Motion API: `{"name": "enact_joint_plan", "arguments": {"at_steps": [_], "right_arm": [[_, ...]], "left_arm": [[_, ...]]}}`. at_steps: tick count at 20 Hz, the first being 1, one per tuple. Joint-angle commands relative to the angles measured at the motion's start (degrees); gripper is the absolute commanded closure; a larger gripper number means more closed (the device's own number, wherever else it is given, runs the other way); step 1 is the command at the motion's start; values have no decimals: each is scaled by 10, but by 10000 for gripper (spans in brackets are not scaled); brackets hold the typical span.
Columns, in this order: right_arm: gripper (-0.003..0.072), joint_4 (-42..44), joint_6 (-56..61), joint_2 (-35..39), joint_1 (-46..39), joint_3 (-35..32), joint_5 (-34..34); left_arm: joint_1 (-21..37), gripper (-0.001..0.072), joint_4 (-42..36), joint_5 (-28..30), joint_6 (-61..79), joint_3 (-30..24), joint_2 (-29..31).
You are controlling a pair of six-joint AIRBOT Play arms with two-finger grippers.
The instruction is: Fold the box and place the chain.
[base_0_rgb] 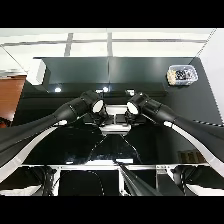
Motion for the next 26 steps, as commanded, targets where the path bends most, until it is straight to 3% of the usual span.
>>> {"name": "enact_joint_plan", "arguments": {"at_steps": [1,4,6,11,13,15,16,17,18,20,22,24,26], "right_arm": [[670,-1,-2,0,0,1,-2],[662,-12,-4,6,-1,1,-2],[366,-32,-4,29,-4,1,0],[368,-59,-80,181,-24,8,0],[368,-198,-71,232,-48,8,1],[369,-410,-17,232,-94,4,-3],[363,-462,-6,220,-135,-3,-33],[71,-458,-6,198,-194,-6,-80],[-24,-423,-7,170,-254,-6,-126],[-22,-295,-12,99,-373,10,-225],[-21,-177,-23,8,-457,88,-243],[-21,-100,-65,-95,-502,212,-181],[-20,-80,-92,-195,-518,349,-82]], "left_arm": [[0,682,-1,1,0,0,0],[0,682,-2,4,0,0,0],[0,682,-1,4,0,0,0],[0,682,-2,3,0,0,0],[0,682,-1,3,0,0,0],[0,682,-1,3,0,0,0],[0,683,-1,3,0,0,0],[0,682,-1,3,0,0,0],[0,683,-2,3,0,0,0],[0,682,-1,3,0,0,0],[0,682,-1,4,0,0,0],[0,682,-1,4,0,0,0],[0,682,-1,3,0,0,0]]}}
